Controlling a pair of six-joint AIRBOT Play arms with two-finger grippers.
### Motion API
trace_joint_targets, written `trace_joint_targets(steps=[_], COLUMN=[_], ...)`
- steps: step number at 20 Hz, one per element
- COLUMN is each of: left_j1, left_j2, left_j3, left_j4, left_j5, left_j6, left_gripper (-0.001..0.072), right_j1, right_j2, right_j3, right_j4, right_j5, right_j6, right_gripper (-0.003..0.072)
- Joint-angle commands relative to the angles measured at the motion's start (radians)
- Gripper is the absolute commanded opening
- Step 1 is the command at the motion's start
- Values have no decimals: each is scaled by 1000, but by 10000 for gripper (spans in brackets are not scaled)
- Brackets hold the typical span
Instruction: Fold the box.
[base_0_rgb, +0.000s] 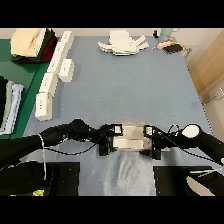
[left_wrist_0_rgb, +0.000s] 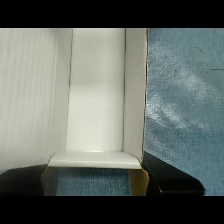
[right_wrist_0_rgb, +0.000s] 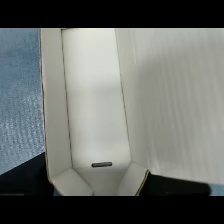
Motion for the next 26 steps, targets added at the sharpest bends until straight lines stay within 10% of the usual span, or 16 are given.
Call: trace_joint_targets(steps=[1, 16, 26], left_j1=[0, 0, 0], left_j2=[0, 0, 0], left_j3=[1, 1, 1], left_j4=[2, 2, 2], left_j5=[-3, -3, -4], left_j6=[2, 1, 1], left_gripper=[517, 517, 517], right_j1=[-8, -133, -131], right_j2=[1, 440, 512], right_j3=[0, 10, 10], right_j4=[-32, -104, 196], right_j5=[12, 130, 194], right_j6=[1, 330, 1311], right_gripper=[720, 720, 720])
